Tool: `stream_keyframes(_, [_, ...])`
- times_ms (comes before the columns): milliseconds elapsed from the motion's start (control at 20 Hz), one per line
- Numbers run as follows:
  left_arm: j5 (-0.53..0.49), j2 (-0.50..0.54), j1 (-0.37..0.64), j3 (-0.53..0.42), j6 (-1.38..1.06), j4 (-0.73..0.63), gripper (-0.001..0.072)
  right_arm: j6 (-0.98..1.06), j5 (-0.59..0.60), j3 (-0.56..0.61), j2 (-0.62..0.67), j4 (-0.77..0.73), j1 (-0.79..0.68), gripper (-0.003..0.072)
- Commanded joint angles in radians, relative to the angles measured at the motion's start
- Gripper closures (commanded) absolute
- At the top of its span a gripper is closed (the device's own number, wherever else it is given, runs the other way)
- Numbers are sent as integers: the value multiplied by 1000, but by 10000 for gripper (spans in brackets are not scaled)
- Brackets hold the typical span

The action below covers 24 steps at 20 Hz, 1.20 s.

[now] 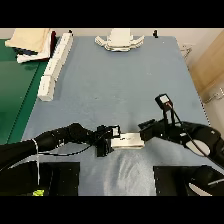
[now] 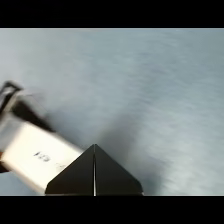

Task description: Fold the box.

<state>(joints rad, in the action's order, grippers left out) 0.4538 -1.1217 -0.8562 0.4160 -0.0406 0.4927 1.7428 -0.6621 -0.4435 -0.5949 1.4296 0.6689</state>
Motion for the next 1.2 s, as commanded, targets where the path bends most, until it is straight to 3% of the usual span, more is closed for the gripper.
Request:
stream_keyframes(0, [0,0,0,0,0,0,253,180,-257,-183,-171,145,-159,681])
stream_keyframes(150, [-1,1,0,1,0,0,254,285,-481,-332,-349,145,-256,681])
stream_keyframes(250, [-4,0,0,1,0,0,254,300,-557,-389,-441,145,-270,681])
stream_keyframes(450, [-6,1,0,1,39,0,254,301,-568,-413,-535,81,-270,680])
stream_keyframes(700, [12,71,19,7,264,18,254,329,-567,-413,-538,80,-270,680])
stream_keyframes(800, [53,156,64,7,435,145,254,330,-567,-413,-538,94,-270,681])
stream_keyframes(900, [116,249,140,7,732,386,254,330,-560,-413,-538,116,-270,681])
stream_keyframes(1050, [289,423,306,7,1111,735,254,328,-539,-413,-538,134,-270,680])
stream_keyframes(1150, [379,555,429,7,1287,895,254,324,-516,-413,-538,139,-270,681])
